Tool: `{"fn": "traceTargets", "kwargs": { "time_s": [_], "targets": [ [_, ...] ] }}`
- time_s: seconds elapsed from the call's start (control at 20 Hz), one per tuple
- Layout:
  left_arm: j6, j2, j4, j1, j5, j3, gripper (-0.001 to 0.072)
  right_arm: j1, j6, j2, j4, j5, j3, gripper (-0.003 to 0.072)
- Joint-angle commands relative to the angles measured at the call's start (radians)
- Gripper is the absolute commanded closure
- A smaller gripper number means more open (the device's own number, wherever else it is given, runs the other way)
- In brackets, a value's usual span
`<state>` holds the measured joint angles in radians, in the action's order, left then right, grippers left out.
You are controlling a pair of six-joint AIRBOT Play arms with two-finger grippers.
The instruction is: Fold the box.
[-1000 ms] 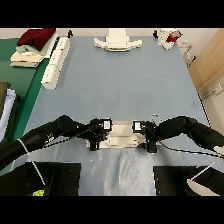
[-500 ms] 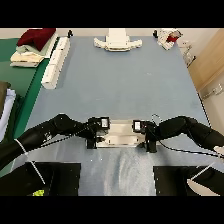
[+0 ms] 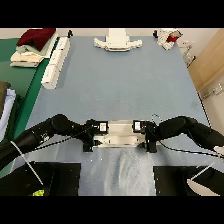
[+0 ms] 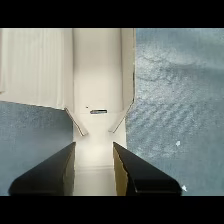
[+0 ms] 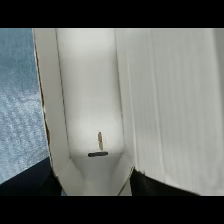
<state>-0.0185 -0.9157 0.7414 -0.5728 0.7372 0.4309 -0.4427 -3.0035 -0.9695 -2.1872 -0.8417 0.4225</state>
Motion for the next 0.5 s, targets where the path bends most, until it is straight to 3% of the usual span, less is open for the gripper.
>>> {"fn": "traceTargets", "kwargs": {
  "time_s": [0.0, 0.25, 0.45],
  "targets": [
    [0.018, -0.001, -0.024, -0.002, 0.029, -0.001, 0.0337, 0.0, 0.0, 0.0, 0.0, -0.001, 0.0, 0.0206],
    [0.018, -0.06, -0.097, -0.05, -0.085, 0.0, 0.0337, 0.0, 0.0, 0.0, 0.0, 0.0, 0.0, 0.0206],
    [0.013, -0.083, -0.151, -0.089, -0.1, 0.017, 0.0368, 0.0, 0.0, 0.0, 0.0, 0.0, 0.0, 0.0206]
  ]
}}
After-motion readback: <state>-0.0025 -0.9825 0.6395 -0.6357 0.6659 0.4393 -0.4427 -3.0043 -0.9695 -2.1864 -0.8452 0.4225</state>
